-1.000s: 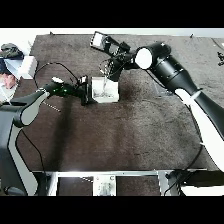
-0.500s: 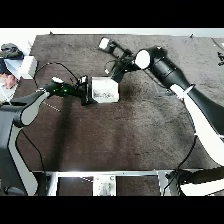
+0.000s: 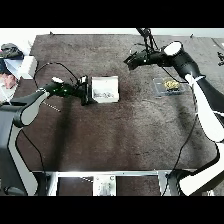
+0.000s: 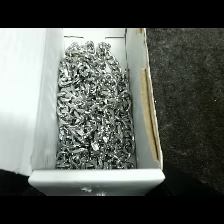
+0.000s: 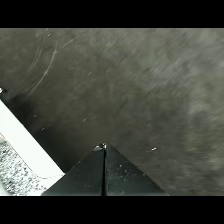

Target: Fold the box and place the chain.

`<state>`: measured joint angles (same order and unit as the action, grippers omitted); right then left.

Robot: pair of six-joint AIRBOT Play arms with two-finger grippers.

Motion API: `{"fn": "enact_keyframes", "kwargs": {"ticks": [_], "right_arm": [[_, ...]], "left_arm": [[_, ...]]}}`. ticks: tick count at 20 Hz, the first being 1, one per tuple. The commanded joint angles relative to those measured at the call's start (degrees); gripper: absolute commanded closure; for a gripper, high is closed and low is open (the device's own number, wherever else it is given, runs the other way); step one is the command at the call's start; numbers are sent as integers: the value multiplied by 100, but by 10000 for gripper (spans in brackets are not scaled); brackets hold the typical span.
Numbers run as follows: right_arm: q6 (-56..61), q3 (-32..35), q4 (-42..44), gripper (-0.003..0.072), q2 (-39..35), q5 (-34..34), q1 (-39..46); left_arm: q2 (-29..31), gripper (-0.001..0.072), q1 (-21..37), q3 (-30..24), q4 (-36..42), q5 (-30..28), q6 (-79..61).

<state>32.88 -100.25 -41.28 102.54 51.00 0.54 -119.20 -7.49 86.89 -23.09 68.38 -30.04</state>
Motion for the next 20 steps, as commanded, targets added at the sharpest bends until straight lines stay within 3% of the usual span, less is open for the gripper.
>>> {"fn": "enact_keyframes", "kwargs": {"ticks": [1,5,6,7,12,20], "right_arm": [[-345,-177,579,627,542,570,68],[-717,-175,566,625,778,1333,-120],[-787,-177,581,542,776,1449,-129],[-870,-177,590,505,758,1578,-129],[-1432,-175,595,504,734,2227,-240],[-2594,-170,330,503,745,2085,-654]], "left_arm": [[-2,243,4,0,0,-2,-2],[-2,243,4,0,0,-2,-2],[-2,243,4,0,0,-2,-2],[-2,243,4,0,0,-2,-2],[-2,243,4,2,2,-2,-2],[-2,243,4,0,0,-2,0]]}}
